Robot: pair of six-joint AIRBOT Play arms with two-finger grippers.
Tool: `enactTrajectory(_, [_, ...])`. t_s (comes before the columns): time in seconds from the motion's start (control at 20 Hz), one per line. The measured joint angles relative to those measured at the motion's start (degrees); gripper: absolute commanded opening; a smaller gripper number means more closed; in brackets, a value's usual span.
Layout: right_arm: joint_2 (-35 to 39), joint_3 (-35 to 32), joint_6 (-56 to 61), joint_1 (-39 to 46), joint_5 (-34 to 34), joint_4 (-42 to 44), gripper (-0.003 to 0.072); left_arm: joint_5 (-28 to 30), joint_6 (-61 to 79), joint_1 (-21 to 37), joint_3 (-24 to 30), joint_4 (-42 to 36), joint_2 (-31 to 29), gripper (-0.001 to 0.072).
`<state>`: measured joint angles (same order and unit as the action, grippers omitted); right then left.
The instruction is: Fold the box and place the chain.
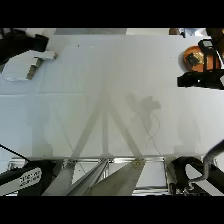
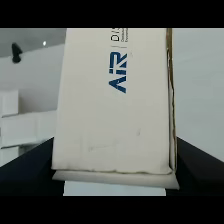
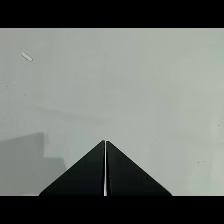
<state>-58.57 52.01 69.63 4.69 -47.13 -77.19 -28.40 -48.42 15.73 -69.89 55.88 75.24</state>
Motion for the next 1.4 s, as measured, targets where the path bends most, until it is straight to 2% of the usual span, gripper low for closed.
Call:
enactTrajectory(0.35, [0.00,0.00,0.00,0.00,0.00,0.00,0.0011,-3.02,-10.56,2.29,0.59,5.64,7.50,0.0476])
enactTrajectory(0.7, [0.00,0.00,0.00,0.00,0.00,-0.02,0.0011,-1.42,-16.04,2.08,0.72,6.14,14.99,0.0476])
enactTrajectory(1.05, [0.00,0.00,-0.02,0.02,0.00,-0.02,0.0011,-1.03,-17.81,2.05,0.79,10.62,19.30,0.0477])
enactTrajectory(1.4, [0.00,0.00,-0.02,0.00,0.00,0.00,0.0011,-0.28,-18.23,2.05,0.79,11.69,20.28,0.0476])
